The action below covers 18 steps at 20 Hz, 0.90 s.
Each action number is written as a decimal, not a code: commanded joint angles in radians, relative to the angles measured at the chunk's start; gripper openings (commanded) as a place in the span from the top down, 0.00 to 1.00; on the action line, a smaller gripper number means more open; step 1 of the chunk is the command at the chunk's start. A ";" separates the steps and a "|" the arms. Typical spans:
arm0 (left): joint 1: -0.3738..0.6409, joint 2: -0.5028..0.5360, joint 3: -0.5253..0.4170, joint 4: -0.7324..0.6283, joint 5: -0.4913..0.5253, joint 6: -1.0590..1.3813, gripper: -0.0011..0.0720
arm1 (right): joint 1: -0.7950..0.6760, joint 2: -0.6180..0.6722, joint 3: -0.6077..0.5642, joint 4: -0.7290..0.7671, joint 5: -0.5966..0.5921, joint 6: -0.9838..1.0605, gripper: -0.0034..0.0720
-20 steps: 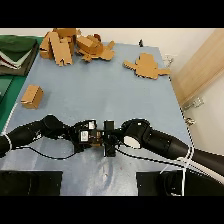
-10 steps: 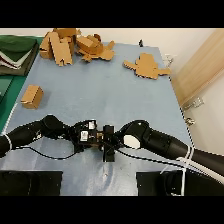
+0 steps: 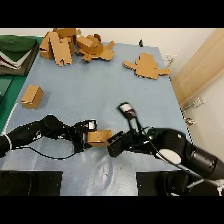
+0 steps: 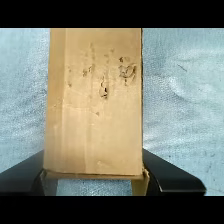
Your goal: Fold the box.
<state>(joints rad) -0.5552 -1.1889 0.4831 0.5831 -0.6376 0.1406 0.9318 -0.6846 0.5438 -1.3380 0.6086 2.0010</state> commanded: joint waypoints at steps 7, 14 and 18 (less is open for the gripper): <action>0.000 -0.001 0.000 0.000 0.029 -0.003 0.41 | 0.199 -0.191 -0.222 0.340 -0.803 0.534 0.95; 0.000 -0.001 0.000 0.000 0.028 -0.003 0.41 | 0.214 -0.314 -0.217 0.297 -0.937 0.570 0.95; 0.000 -0.001 0.000 -0.001 0.029 -0.003 0.41 | 0.214 -0.317 -0.217 0.294 -0.908 0.551 0.95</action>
<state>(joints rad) -0.5552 -1.1889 0.4820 0.5831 -0.6140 0.1368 1.1442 -0.9897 0.3275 -1.0363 -0.2974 2.5591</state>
